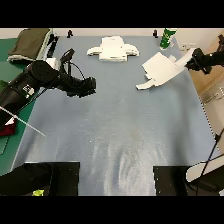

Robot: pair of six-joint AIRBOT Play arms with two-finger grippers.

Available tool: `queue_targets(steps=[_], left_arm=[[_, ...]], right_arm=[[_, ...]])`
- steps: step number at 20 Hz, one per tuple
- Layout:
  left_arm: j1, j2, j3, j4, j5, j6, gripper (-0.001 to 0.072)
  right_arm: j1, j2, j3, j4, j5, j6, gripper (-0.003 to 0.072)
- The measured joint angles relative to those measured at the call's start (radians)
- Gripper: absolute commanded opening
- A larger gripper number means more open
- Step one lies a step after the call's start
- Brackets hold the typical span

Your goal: Fold the box.

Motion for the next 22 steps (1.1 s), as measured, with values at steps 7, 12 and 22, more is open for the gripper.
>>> queue_targets(steps=[7,12,22], left_arm=[[0.000,0.035,-0.051,-0.017,-0.139,0.164,0.0015],[0.000,0.166,-0.231,-0.087,-0.167,0.218,0.0054],[0.000,0.234,-0.323,-0.141,-0.101,0.216,0.0591]], right_arm=[[0.003,0.571,-0.708,-0.197,0.075,0.067,-0.0001],[0.003,0.837,-1.079,-0.225,0.126,0.079,0.0386],[-0.094,0.699,-0.937,-0.322,0.101,0.082,0.0517]])
